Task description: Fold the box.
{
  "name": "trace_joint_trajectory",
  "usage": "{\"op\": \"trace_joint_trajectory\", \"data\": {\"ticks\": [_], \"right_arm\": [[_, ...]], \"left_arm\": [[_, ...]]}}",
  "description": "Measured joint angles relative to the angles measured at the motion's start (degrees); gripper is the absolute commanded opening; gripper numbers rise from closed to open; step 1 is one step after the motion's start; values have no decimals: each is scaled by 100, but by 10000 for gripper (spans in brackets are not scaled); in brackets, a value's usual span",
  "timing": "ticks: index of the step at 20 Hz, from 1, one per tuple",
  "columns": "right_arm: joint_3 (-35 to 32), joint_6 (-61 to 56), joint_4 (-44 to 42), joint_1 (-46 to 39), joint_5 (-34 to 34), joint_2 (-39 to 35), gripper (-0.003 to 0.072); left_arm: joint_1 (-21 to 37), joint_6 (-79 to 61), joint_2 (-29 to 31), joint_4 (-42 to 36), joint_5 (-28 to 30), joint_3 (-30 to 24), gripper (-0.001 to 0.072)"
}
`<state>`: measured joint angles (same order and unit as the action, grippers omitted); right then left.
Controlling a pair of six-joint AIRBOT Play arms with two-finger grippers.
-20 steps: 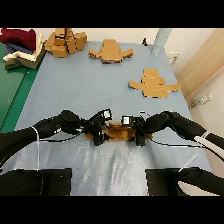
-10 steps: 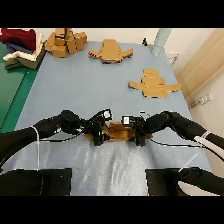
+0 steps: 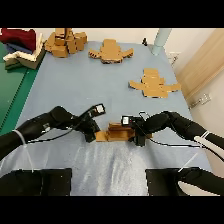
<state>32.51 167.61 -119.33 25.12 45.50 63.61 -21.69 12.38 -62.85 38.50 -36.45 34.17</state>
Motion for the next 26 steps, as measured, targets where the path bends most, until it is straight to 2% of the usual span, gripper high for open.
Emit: {"op": "trace_joint_trajectory", "data": {"ticks": [2, 5, 9, 12, 17, 26], "right_arm": [[0, 0, 0, 0, 0, 0, 497], [0, 0, 0, 0, 0, 0, 497], [0, 0, 0, 0, 0, 0, 497], [0, 0, 0, 0, 2, 0, 497], [0, 0, 2, 0, 2, 0, 497], [0, 0, 2, 0, 4, 0, 497]], "left_arm": [[376, 1220, 339, 638, -37, 0, 12], [1099, 3344, 590, 1480, -428, -22, 12], [1519, 4894, 474, 1753, -1005, -120, 12], [1357, 5292, 157, 1578, -1121, -149, 12], [820, 4996, -396, 619, -1025, -160, 11], [72, 4736, -527, 31, -894, 44, 13]]}}
